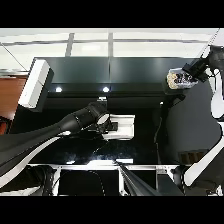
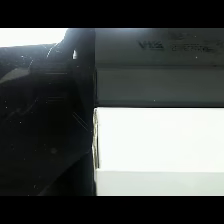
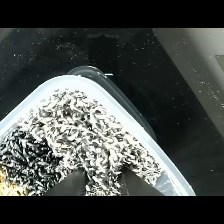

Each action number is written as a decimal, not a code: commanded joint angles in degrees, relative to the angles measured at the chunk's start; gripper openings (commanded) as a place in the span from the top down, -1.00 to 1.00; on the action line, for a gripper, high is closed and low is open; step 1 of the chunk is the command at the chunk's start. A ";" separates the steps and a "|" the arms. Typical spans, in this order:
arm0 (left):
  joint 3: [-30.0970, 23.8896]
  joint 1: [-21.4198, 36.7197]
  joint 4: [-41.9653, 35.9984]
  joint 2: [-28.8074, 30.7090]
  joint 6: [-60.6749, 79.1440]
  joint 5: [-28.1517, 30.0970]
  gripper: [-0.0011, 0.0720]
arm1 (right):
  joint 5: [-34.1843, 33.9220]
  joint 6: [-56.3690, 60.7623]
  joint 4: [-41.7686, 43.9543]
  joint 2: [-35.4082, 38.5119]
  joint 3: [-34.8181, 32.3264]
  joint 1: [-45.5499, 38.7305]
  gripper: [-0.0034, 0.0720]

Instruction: Fold the box and place the chain.

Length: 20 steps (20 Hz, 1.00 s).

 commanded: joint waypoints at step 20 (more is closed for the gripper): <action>0.07 0.04 0.02 0.02 0.02 0.02 0.89 | 1.92 -35.93 32.98 49.94 -10.95 1.29 0.88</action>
